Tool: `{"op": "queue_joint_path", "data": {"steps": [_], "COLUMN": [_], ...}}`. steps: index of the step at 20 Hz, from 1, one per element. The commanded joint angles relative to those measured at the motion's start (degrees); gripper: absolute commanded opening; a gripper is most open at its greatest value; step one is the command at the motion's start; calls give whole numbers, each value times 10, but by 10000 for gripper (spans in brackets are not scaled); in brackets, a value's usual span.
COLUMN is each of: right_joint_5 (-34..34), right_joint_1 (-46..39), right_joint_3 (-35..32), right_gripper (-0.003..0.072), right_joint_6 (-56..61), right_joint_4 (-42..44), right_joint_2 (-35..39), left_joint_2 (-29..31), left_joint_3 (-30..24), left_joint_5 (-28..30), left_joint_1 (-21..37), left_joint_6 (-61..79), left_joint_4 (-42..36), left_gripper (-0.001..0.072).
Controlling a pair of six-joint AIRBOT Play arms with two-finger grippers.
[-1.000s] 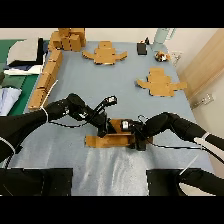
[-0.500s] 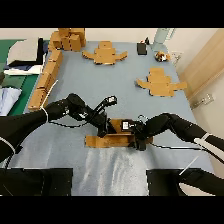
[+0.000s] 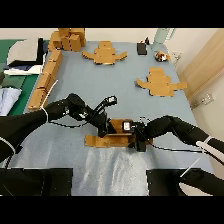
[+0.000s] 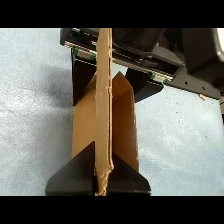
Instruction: Fold the box.
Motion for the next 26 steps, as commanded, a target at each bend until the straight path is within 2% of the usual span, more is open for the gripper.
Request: {"op": "queue_joint_path", "data": {"steps": [1, 5, 23, 26], "right_joint_5": [-3, -2, 2, 2], "right_joint_1": [0, 0, 3, 3], "right_joint_3": [-7, -7, -7, -7], "right_gripper": [454, 396, 397, 397], "right_joint_6": [0, 0, 1, 1], "right_joint_4": [-1, -1, 1, 1], "right_joint_2": [2, 2, 2, 2], "left_joint_2": [0, 0, 0, 0], "left_joint_3": [0, 0, 0, 0], "left_joint_5": [0, 0, 0, 0], "left_joint_1": [0, 0, 0, 0], "left_joint_6": [0, 0, 6, 6], "left_joint_4": [0, 0, -1, -28], "left_gripper": [15, 15, 15, 15]}}
